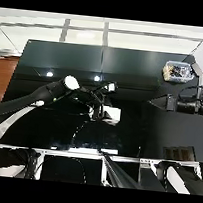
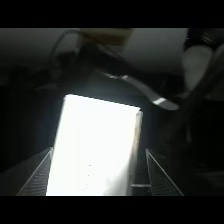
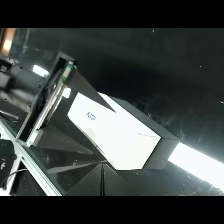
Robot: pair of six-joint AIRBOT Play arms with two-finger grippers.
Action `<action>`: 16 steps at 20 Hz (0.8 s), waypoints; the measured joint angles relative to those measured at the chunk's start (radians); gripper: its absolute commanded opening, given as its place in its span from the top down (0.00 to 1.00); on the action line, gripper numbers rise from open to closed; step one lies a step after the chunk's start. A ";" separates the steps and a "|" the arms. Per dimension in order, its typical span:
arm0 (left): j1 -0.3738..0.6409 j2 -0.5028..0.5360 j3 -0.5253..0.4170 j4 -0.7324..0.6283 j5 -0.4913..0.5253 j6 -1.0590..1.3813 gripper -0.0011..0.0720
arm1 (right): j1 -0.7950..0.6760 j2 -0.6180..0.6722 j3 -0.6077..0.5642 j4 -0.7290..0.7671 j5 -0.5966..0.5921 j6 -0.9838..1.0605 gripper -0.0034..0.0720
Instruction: Fold the box and place the chain.
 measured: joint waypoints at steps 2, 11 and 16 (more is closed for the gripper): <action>0.000 -0.006 0.003 0.014 -0.008 -0.008 0.02 | 0.000 0.000 0.000 -0.001 -0.004 -0.003 0.94; -0.001 -0.013 0.020 0.056 -0.032 -0.022 0.02 | 0.000 0.000 0.000 -0.012 -0.026 -0.008 0.94; -0.001 -0.014 0.050 0.063 -0.017 -0.024 0.02 | 0.000 0.000 0.000 -0.015 -0.028 -0.008 0.94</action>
